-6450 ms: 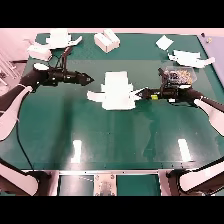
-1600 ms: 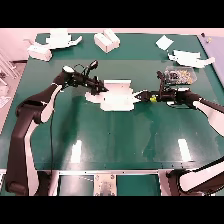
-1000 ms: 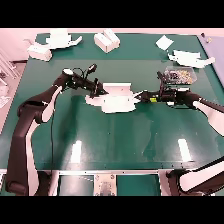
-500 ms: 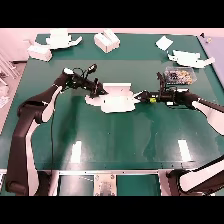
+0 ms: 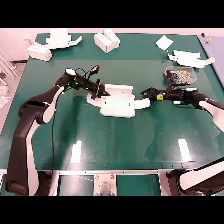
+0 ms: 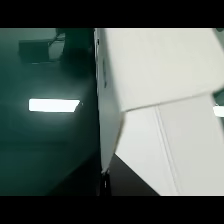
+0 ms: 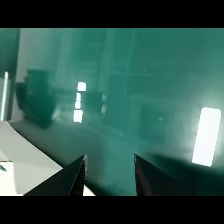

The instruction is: Fold the box and place the chain.

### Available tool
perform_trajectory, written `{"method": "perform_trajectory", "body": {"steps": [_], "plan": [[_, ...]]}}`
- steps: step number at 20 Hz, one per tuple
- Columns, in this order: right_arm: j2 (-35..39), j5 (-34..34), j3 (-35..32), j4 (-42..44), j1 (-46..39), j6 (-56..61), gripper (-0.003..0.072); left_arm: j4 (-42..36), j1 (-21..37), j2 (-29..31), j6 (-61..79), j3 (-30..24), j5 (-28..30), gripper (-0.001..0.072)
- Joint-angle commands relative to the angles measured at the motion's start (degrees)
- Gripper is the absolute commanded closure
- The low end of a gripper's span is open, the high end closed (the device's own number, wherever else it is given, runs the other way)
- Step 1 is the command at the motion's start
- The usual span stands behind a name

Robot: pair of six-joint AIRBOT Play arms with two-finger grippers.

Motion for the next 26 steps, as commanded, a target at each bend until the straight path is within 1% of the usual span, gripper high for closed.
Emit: {"method": "perform_trajectory", "body": {"steps": [1, 3, 7, 9, 11, 12, 13, 14, 15, 16, 18, 19, 23, 26], "plan": [[2.56, 1.11, 0.48, 5.57, -2.58, -4.13, 0.0300, 0.50, 0.00, 0.02, 0.22, 0.04, 0.46, 0.0690], [4.11, 1.42, 0.55, 8.17, -2.78, -6.54, 0.0299, 0.48, 0.00, 0.02, 0.24, 0.04, 0.68, 0.0690], [4.90, 3.32, 0.63, 8.17, -2.29, -7.04, 0.0299, 0.48, 0.00, 0.02, 1.29, 0.04, 1.25, 0.0690], [4.90, 4.46, 0.63, 8.15, -2.19, -8.94, 0.0301, 0.48, 0.00, 0.02, 1.29, 0.04, 1.25, 0.0690], [4.90, 5.40, 0.63, 8.35, -2.19, -13.31, 0.0302, 0.52, 0.07, 0.02, 1.27, 0.04, 1.70, 0.0690], [4.90, 5.38, 0.63, 8.66, -2.21, -14.27, 0.0335, 0.52, 0.07, 0.02, 1.22, 0.04, 2.05, 0.0691], [4.90, 5.38, 0.63, 9.46, -2.21, -14.27, 0.0430, 0.55, 0.07, 0.02, 1.20, 0.04, 2.16, 0.0692], [4.90, 5.38, 0.63, 10.71, -2.21, -14.25, 0.0484, 0.52, 0.07, 0.02, 1.20, 0.04, 2.19, 0.0692], [4.90, 5.38, 0.63, 11.19, -2.21, -14.25, 0.0483, 0.50, 0.07, 0.04, 1.16, 0.04, 2.14, 0.0693], [4.90, 5.38, 0.63, 11.21, -2.21, -14.27, 0.0461, 0.44, 0.07, 0.04, 1.18, 0.04, 1.86, 0.0693], [4.87, 5.38, 0.50, 11.17, -2.19, -14.27, 0.0331, -0.26, 0.07, 0.09, 1.18, 0.04, -0.24, 0.0693], [4.83, 5.29, 0.31, 11.17, -2.19, -14.27, 0.0310, -0.59, 0.07, 0.09, 1.18, 0.04, -0.98, 0.0693], [3.85, 5.20, -1.16, 11.06, -2.19, -14.27, 0.0310, -1.99, 0.07, 0.92, 1.27, 0.02, -0.83, 0.0693], [2.93, 5.16, -2.45, 11.08, -2.05, -14.27, 0.0310, -1.99, 0.07, 1.97, 1.90, 0.04, 1.33, 0.0693]]}}
